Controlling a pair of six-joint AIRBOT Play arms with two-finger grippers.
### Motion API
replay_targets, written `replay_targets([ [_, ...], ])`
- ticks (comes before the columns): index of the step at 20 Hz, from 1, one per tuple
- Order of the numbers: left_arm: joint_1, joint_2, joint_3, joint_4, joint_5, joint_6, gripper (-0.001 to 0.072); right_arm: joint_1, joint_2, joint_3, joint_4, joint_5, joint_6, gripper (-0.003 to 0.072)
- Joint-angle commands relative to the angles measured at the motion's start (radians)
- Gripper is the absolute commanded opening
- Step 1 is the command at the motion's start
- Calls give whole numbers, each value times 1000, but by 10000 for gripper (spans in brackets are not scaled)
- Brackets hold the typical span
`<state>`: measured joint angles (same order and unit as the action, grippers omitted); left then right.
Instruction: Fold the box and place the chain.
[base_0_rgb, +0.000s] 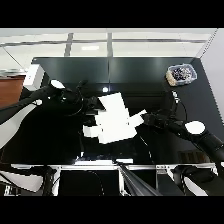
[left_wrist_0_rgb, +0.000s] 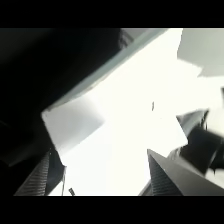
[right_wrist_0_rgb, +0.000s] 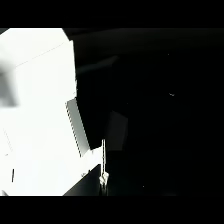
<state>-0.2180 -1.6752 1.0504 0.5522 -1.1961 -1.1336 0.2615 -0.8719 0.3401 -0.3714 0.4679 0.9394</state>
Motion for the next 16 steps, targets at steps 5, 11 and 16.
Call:
replay_targets([
  [5,-38,-117,71,-37,-232,243,487,2,0,-1,1,4,0,17],
  [11,-66,-140,168,91,-267,278,196,2,0,0,0,11,-1,17],
  [16,-75,-153,219,93,-348,352,24,-16,1,24,-50,31,-47,542],
])
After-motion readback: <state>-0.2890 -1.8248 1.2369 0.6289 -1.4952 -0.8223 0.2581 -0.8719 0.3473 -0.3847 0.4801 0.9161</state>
